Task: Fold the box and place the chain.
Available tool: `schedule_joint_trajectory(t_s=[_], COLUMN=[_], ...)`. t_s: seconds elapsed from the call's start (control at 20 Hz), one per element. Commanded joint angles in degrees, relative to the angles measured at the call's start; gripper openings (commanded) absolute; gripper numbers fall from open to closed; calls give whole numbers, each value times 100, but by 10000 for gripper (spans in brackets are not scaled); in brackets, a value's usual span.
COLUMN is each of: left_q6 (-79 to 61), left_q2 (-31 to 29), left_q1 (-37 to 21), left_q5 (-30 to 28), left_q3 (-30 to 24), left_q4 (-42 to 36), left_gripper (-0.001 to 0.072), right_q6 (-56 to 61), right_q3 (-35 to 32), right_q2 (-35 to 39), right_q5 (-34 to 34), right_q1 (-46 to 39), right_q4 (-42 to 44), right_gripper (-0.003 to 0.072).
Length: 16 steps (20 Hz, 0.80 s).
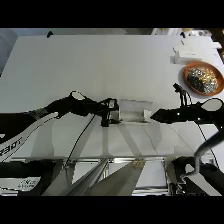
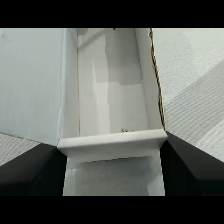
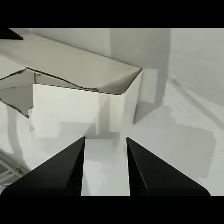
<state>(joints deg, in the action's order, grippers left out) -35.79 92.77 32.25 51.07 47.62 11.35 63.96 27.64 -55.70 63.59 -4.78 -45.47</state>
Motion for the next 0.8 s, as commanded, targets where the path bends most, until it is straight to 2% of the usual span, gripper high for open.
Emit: schedule_joint_trajectory(t_s=[0.0,0.05,0.15,0.35,0.6,0.75], left_q6=[0,0,0,0,0,0], left_q2=[0,0,0,0,0,0], left_q1=[-2,-2,-2,-2,-2,-2], left_q5=[-2,-2,-2,-2,-2,-4], left_q3=[2,2,2,2,2,2], left_q4=[0,0,0,0,0,0], left_gripper=[103,103,103,103,103,103], right_q6=[2,11,345,1283,2203,2903], right_q3=[7,9,50,396,798,994], right_q2=[9,9,9,-13,-461,-743], right_q5=[-96,-269,-664,-774,-927,-885], right_q1=[308,479,765,1263,2072,2452], right_q4=[9,0,-221,-1346,-1753,-2350], right_gripper=[302,325,416,421,421,420])
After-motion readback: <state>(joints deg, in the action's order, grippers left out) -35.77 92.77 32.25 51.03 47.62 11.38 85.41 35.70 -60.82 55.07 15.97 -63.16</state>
